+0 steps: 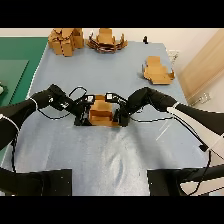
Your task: Fold the box.
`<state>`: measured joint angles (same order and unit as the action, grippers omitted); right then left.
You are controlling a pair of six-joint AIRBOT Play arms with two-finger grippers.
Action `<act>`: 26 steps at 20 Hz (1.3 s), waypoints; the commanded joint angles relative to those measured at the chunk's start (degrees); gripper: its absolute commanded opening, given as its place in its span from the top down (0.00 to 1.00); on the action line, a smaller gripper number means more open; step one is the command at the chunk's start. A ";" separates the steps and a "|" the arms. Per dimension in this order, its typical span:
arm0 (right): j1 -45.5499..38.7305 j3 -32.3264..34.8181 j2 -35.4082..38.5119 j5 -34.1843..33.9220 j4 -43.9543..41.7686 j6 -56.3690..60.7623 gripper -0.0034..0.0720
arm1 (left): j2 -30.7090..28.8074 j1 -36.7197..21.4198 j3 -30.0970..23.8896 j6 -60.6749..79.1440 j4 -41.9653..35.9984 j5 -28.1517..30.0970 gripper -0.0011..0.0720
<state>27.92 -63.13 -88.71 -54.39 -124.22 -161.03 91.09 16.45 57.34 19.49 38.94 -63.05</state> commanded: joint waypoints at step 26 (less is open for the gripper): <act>3.93 0.00 -0.11 3.10 0.87 1.09 0.53 | 0.02 -0.02 0.00 0.00 0.04 0.07 0.68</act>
